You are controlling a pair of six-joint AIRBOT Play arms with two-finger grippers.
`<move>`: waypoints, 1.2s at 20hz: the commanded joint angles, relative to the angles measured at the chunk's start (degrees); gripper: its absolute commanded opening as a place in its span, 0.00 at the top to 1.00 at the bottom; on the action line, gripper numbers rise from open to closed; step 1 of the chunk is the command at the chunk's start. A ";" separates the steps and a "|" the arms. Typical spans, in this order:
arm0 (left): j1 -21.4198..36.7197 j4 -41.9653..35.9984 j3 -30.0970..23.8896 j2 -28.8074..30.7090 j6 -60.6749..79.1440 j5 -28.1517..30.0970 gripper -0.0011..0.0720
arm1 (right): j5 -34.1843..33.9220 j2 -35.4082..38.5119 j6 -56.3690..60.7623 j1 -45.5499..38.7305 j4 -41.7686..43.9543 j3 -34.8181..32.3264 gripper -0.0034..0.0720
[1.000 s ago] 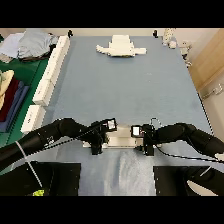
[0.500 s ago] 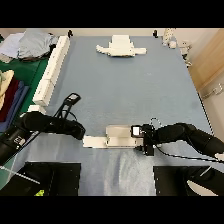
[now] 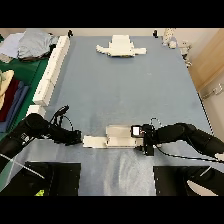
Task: Fold the box.
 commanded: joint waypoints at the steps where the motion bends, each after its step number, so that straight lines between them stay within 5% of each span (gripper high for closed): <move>1: -1.81 -6.05 -1.57 -3.93 1.18 4.09 0.97 | 0.00 0.02 0.02 0.00 0.00 -0.02 0.36; 8: -12.55 -14.62 -1.49 -7.56 4.55 11.28 0.97 | 0.02 0.02 0.02 0.00 0.02 0.00 0.36; 12: -13.38 -23.74 -1.49 -7.54 9.84 11.34 0.97 | 0.02 0.02 0.02 0.00 0.00 0.00 0.36; 19: -13.38 -24.44 -0.31 -7.54 10.23 9.77 0.96 | 0.02 0.02 0.02 0.00 0.00 -0.02 0.36; 21: -13.38 -24.50 0.20 -7.56 10.29 9.68 0.61 | 0.02 0.02 0.02 0.00 0.00 0.00 0.36; 24: -13.42 -24.50 0.17 -7.56 10.21 9.64 0.61 | 0.02 0.02 0.02 0.00 0.00 -0.02 0.36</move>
